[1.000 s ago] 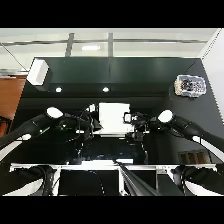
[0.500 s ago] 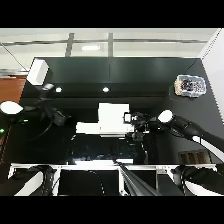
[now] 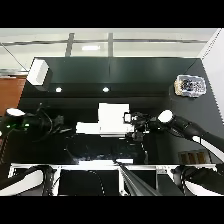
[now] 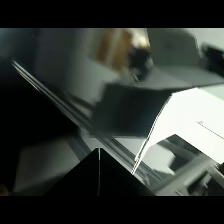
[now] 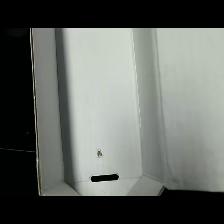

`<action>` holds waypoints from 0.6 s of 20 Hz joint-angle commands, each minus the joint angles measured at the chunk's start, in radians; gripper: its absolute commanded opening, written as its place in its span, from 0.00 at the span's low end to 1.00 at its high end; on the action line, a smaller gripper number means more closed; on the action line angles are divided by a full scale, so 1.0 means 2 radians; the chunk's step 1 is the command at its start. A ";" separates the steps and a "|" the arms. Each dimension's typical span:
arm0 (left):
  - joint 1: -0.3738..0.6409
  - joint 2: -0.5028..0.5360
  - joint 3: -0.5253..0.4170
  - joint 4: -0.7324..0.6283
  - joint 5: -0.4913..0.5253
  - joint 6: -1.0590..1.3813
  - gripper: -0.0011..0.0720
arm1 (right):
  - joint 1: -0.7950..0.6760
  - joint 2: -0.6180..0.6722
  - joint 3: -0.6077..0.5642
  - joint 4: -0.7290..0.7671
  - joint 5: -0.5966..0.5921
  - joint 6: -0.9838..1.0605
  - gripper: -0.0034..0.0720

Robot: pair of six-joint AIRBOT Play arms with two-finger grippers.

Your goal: Fold the box and place the chain.

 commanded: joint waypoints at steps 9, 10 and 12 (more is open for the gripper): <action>-0.078 -0.057 -0.001 -0.126 -0.022 0.133 0.05 | 0.001 0.000 0.000 0.000 0.000 0.000 0.61; -0.080 -0.057 -0.001 -0.126 -0.022 0.139 0.05 | 0.001 0.000 0.000 0.000 0.000 0.000 0.61; -0.092 -0.057 0.000 -0.127 -0.016 0.147 0.05 | 0.001 0.000 0.000 0.000 0.000 0.000 0.61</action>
